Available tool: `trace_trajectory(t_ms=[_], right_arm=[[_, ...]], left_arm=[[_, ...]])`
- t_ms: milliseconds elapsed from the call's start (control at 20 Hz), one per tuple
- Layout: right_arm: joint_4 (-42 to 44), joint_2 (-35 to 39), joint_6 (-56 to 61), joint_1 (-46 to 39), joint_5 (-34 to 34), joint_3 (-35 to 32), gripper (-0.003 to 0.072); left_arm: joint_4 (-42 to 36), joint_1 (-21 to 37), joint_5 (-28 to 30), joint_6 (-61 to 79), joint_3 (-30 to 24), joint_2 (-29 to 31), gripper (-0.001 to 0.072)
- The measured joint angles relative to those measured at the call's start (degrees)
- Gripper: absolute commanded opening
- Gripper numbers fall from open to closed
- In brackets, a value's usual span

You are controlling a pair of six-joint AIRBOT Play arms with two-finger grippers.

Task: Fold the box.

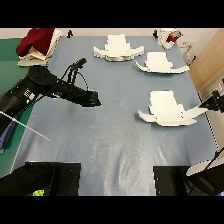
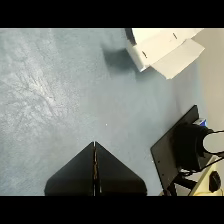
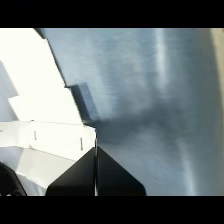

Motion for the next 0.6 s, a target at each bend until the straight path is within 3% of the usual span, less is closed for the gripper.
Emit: trace_trajectory(t_ms=[150, 300, 450, 600], right_arm=[[3.67, 1.86, 0.96, 4.57, 0.66, -0.83, 0.0001], [5.55, 7.5, 3.58, 10.51, 5.42, -6.05, 0.0001], [5.9, 16.61, 7.26, 16.02, 12.11, -16.68, 0.0001], [6.03, 27.12, 10.21, 20.92, 18.95, -30.12, 0.0004]], left_arm=[[0.0, 0.0, 0.26, 0.02, 0.0, 0.09, 0.0013], [0.7, 0.02, -0.92, 0.02, -0.04, 1.11, 0.0012], [1.88, 0.02, -2.54, 0.02, -1.84, 4.66, 0.0012], [2.54, 0.09, -3.34, 0.02, -7.23, 10.71, 0.0012]])
